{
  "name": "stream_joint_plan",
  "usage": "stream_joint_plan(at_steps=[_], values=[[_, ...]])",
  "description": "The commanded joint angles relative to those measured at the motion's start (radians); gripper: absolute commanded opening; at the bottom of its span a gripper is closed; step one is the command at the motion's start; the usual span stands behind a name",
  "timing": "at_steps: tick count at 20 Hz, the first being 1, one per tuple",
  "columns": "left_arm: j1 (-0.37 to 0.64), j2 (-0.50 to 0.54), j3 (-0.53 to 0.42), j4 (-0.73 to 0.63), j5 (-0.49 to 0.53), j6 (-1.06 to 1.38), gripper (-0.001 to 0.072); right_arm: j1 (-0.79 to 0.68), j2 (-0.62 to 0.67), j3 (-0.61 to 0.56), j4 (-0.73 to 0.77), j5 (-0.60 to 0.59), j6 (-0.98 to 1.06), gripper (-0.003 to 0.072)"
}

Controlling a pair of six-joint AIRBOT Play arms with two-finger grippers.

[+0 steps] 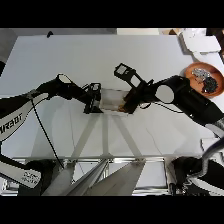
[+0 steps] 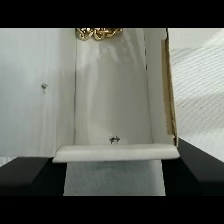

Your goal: Fold the box and place the chain.

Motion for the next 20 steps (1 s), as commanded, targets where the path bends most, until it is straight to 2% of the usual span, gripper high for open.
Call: stream_joint_plan(at_steps=[1, 3, 8, 13, 18, 20], values=[[0.001, 0.001, 0.000, 0.000, 0.000, 0.000, 0.0255, 0.068, -0.019, 0.017, 0.005, -0.136, 0.112, 0.0007], [0.001, 0.001, 0.000, 0.000, 0.001, 0.000, 0.0255, 0.087, -0.044, 0.037, 0.028, -0.176, 0.133, 0.0006], [0.001, 0.000, 0.000, 0.000, 0.000, 0.000, 0.0255, 0.115, -0.127, 0.085, 0.060, -0.181, 0.134, 0.0007], [0.001, 0.001, 0.000, 0.000, 0.000, 0.000, 0.0255, 0.115, -0.191, 0.084, -0.012, -0.121, 0.156, 0.0007], [0.001, 0.000, 0.000, 0.000, 0.000, 0.000, 0.0255, 0.114, -0.233, 0.084, -0.023, -0.071, 0.156, 0.0018], [0.001, 0.001, 0.000, 0.000, 0.000, 0.000, 0.0255, 0.099, -0.233, 0.084, -0.009, -0.071, 0.171, 0.0175]])
